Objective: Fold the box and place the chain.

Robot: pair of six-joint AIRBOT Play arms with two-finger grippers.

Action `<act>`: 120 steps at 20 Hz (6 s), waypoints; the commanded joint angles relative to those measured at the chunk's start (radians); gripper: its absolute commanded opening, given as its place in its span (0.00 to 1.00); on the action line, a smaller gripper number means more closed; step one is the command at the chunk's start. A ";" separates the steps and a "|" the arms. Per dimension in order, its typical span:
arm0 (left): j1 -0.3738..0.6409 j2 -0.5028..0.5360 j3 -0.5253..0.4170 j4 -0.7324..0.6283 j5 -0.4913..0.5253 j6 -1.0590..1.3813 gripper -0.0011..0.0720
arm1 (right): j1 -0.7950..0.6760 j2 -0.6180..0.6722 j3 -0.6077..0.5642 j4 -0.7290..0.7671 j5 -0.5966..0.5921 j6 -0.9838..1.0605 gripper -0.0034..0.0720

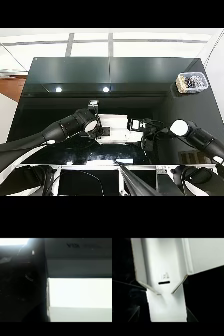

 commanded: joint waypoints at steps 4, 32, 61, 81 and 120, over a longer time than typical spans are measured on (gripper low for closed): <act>0.000 0.000 0.002 0.026 -0.013 -0.002 0.05 | 0.043 -0.049 -0.031 0.163 -0.117 -0.250 0.75; 0.000 0.000 0.002 0.022 -0.010 -0.002 0.05 | 0.195 -0.122 -0.030 0.453 -0.304 -0.237 0.25; 0.000 0.000 0.001 0.026 0.008 0.000 0.05 | -0.621 0.142 -0.220 0.078 0.176 1.145 0.09; 0.000 0.000 0.001 0.026 0.013 0.003 0.06 | -0.190 -0.076 -0.011 0.455 0.185 0.952 0.86; 0.001 0.000 0.001 0.029 0.018 0.003 0.06 | 0.341 -0.347 0.442 -0.553 0.209 1.969 0.59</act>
